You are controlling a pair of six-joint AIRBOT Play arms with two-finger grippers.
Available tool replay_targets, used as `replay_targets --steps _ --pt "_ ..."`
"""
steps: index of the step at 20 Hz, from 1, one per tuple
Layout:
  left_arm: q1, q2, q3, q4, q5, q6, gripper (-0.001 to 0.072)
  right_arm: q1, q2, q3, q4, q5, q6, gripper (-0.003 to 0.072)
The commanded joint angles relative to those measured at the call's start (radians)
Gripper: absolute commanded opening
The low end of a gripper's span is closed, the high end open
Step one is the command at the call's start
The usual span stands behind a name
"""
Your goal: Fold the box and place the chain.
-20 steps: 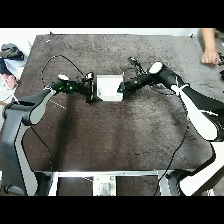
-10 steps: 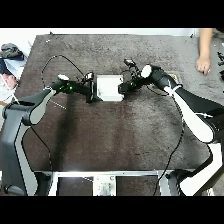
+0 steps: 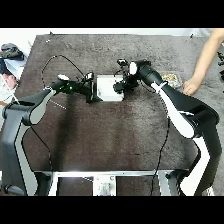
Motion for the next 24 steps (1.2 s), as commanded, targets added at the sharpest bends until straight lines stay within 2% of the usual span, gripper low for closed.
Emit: replay_targets --steps 1,2,3,8,14,15,16,18,19,24 --pt "0.000 0.000 0.000 0.000 0.000 0.000 0.0515 0.018 -0.019 0.030 -0.077 0.045 0.133 0.0430" --pt "0.000 0.000 0.000 0.000 0.000 0.000 0.0515 0.018 -0.024 0.030 -0.078 0.039 0.154 0.0355" --pt "0.000 0.000 0.000 0.000 0.000 0.000 0.0514 0.018 -0.030 0.030 -0.079 0.035 0.172 0.0346" --pt "0.000 0.000 0.000 0.000 0.000 0.000 0.0514 0.032 -0.056 0.030 -0.105 0.034 0.202 0.0346" --pt "0.000 0.000 0.000 0.000 0.000 0.000 0.0515 0.069 -0.061 0.031 -0.207 0.022 0.269 0.0343" --pt "0.000 0.000 0.000 0.000 0.000 0.000 0.0515 0.070 -0.061 0.031 -0.207 0.016 0.273 0.0204" --pt "0.000 0.000 0.000 0.000 0.000 0.000 0.0514 0.070 -0.061 0.031 -0.207 0.009 0.284 0.0151" --pt "0.000 0.000 0.000 0.000 0.000 0.000 0.0515 0.071 -0.061 0.031 -0.207 0.008 0.288 0.0125" --pt "0.000 0.000 0.000 0.000 0.000 0.000 0.0515 0.072 -0.061 0.031 -0.206 0.008 0.288 0.0032" --pt "0.000 0.000 0.000 0.000 0.000 0.000 0.0514 0.075 -0.061 0.031 -0.207 0.000 0.294 0.0038"
